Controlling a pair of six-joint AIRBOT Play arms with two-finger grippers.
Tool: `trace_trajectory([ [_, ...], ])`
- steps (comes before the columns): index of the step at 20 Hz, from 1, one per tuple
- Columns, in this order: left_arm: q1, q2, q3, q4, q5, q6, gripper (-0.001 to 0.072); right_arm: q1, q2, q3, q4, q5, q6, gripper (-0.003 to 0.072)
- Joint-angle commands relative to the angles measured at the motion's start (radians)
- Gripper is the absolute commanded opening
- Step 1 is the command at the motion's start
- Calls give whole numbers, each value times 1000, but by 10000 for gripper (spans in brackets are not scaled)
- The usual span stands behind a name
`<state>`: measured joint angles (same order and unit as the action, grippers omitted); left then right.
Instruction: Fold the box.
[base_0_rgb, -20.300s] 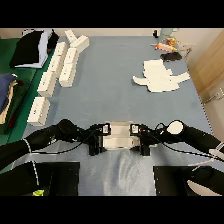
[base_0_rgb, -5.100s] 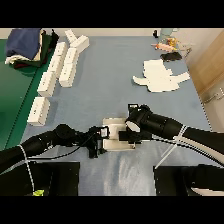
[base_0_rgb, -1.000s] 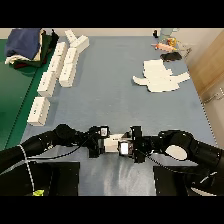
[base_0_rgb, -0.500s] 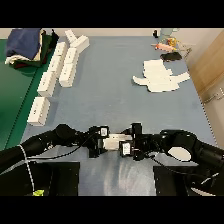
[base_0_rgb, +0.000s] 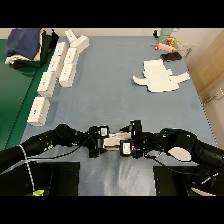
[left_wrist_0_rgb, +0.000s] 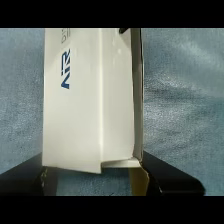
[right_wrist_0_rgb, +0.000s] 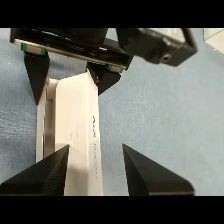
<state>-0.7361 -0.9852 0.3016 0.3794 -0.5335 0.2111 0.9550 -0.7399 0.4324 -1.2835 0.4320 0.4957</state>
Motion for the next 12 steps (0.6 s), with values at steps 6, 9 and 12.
trace_trajectory([
  [6, 1, 0, 1, 1, -1, 1, 523, 1, -46, 0, 8, 1, 0, 263],
  [9, 1, 0, 1, 0, 0, 1, 523, 1, -46, 0, 33, 40, 0, 161],
  [12, 1, 0, 1, 0, 0, 1, 523, 1, -46, 0, 77, 63, 0, 144],
])
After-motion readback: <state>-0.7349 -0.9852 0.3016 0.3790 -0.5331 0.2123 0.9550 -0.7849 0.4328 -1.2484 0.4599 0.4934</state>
